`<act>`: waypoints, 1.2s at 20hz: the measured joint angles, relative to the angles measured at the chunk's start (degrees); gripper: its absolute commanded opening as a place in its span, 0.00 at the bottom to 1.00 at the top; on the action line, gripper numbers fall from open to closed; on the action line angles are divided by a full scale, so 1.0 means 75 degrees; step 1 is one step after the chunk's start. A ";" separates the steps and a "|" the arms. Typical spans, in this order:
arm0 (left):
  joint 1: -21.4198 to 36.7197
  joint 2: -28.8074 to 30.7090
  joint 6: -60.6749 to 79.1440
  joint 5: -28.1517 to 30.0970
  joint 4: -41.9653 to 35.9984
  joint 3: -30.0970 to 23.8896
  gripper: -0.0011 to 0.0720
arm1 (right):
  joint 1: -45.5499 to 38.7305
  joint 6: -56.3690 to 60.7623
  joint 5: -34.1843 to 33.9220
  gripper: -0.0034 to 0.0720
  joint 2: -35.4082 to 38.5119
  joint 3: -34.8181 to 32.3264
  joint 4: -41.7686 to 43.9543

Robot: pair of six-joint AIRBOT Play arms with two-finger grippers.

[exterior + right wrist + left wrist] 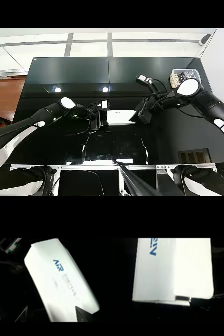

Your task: Fold the box and place the chain.

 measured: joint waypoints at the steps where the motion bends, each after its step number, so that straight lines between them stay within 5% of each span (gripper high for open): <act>1: 0.0000 0.0000 0.0000 0.0000 0.0000 0.0000 0.49 | 0.0157 -0.0560 -0.0239 0.97 -0.0064 -0.0003 -0.0181; 6: 0.0000 0.0000 0.0000 0.0003 0.0000 0.0000 0.49 | 0.0685 -0.2605 -0.1332 0.96 -0.0487 -0.0003 -0.0595; 7: 0.0000 0.0000 -0.0003 0.0003 0.0000 0.0000 0.49 | 0.0731 -0.2792 -0.1431 0.84 -0.0551 -0.0003 -0.0615; 9: 0.0000 0.0000 -0.0038 0.0012 -0.0009 0.0000 0.49 | 0.0784 -0.3048 -0.1501 0.45 -0.0644 -0.0003 -0.0656; 10: 0.0003 0.0000 -0.0047 0.0073 -0.0020 0.0000 0.49 | 0.0807 -0.3150 -0.1495 0.38 -0.0673 -0.0003 -0.0653; 19: 0.0003 0.0003 0.0000 0.0032 -0.0003 0.0000 0.49 | 0.0839 -0.3235 -0.1451 0.36 -0.0629 0.0047 -0.0729; 20: 0.0003 0.0000 0.0000 0.0029 -0.0003 0.0000 0.49 | 0.0839 -0.3191 -0.1443 0.23 -0.0606 0.0047 -0.0726; 24: 0.0000 0.0003 0.0006 -0.0006 0.0017 0.0000 0.49 | 0.0839 -0.3063 -0.1416 0.22 -0.0533 0.0052 -0.0723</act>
